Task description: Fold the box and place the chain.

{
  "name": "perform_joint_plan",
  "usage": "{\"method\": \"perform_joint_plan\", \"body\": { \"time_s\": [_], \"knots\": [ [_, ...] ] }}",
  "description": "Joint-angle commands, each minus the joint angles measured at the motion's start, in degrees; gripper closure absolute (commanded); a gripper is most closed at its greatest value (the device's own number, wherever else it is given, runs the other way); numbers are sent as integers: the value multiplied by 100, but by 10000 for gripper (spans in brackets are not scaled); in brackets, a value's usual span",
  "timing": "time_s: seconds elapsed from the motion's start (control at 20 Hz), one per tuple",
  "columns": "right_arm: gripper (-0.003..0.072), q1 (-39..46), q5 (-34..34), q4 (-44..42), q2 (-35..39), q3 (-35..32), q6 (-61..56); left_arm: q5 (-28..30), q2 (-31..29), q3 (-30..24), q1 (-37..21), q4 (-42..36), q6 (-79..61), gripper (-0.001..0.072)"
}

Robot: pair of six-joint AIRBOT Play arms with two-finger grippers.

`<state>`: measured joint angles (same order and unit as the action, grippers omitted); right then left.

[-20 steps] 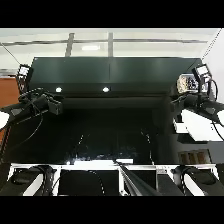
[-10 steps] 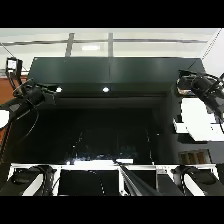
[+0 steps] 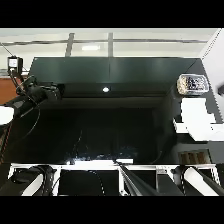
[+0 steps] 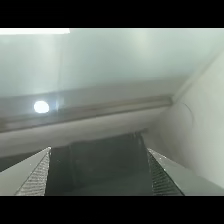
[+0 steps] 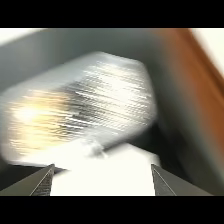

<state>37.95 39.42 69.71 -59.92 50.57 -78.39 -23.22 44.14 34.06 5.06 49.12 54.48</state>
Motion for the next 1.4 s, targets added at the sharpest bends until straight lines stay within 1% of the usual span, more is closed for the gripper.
{"method": "perform_joint_plan", "body": {
  "time_s": [0.0, 0.1, 0.15, 0.3, 0.4, 0.45, 0.5, 0.55, 0.65, 0.75, 0.9, 0.95, 1.0, 1.05, 1.2, 1.35],
  "knots": [
    [-34, 1799, 1462, 946, -638, 437, -741, -186, 103, -2, 142, -52, -4, 1],
    [-33, 2170, 1652, 946, -894, 538, -267, -212, 192, -2, 251, -55, -4, 1],
    [-33, 2225, 1814, 946, -1093, 684, 22, -214, 232, -2, 291, -55, -4, 1],
    [-32, 2197, 2439, 874, -1825, 1342, 973, -214, 341, -2, 339, -57, -4, 1],
    [-31, 2177, 2662, 728, -2223, 1749, 1488, -221, 389, -2, 341, -61, -2, 2],
    [41, 2170, 2780, 688, -2409, 1915, 1513, -251, 407, -2, 341, -61, 0, 2],
    [166, 2164, 2992, 522, -2594, 2033, 1799, -278, 428, -2, 341, -63, 0, 2],
    [188, 2162, 3130, 258, -2708, 2068, 2205, -278, 446, -2, 341, -63, 0, 2],
    [189, 2155, 3217, -70, -2894, 2068, 2688, -295, 494, -2, 341, -177, 0, 2],
    [189, 2135, 3281, -28, -3075, 2070, 2782, -291, 546, -2, 341, -330, 0, 2],
    [214, 2050, 3281, 90, -3237, 2072, 2988, -302, 621, -2, 341, -337, 2, 2],
    [375, 2035, 3268, 181, -3237, 2072, 2988, -302, 623, -2, 341, -339, 0, 2],
    [560, 2037, 3237, 186, -3237, 2072, 2990, -302, 623, -2, 341, -339, 0, 2],
    [669, 2035, 3244, 175, -3235, 2072, 3016, -299, 623, -2, 341, -339, 0, 2],
    [671, 1989, 3421, -114, -3128, 2070, 3069, -297, 623, -2, 341, -339, 0, 2],
    [671, 1827, 3821, -824, -2988, 1980, 3069, -291, 623, -2, 341, -337, -4, 4]
  ]
}}
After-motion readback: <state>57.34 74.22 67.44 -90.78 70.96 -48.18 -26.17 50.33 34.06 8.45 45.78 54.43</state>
